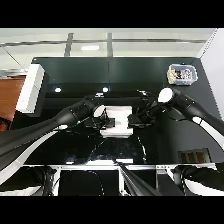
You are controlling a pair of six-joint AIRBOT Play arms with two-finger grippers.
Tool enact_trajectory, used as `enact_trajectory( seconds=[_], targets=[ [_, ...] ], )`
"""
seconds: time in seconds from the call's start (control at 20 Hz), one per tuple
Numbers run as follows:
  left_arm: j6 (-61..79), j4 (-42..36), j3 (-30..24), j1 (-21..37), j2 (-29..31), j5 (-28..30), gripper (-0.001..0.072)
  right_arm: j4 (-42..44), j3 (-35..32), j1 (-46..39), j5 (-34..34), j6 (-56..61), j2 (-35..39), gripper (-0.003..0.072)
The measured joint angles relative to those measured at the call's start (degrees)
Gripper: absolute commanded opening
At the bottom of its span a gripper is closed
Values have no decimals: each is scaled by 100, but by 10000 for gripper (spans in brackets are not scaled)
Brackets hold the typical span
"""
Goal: Fold the box and place the chain.
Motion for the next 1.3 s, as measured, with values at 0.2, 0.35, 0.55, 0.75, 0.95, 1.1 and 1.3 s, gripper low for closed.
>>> enact_trajectory(
  seconds=[0.2,0.35,0.55,0.75,0.95,1.1,1.3],
  targets=[
    [-4,-2,0,0,0,0,23,-483,31,289,-332,540,-20,294],
    [-4,0,0,0,0,0,23,-734,66,474,-568,929,-101,295],
    [-4,0,0,0,0,-2,22,-1394,284,892,-658,1718,-286,295],
    [-17,2,0,0,0,-2,22,-2212,564,1419,-640,2787,-435,295],
    [-13,2,0,0,0,-2,23,-2750,651,1679,-525,3460,-492,294],
    [-4,2,0,0,0,0,22,-2887,664,1757,-450,3670,-522,294],
    [-2,4,0,0,0,-2,23,-2898,664,1792,-354,3762,-616,63]
  ],
)
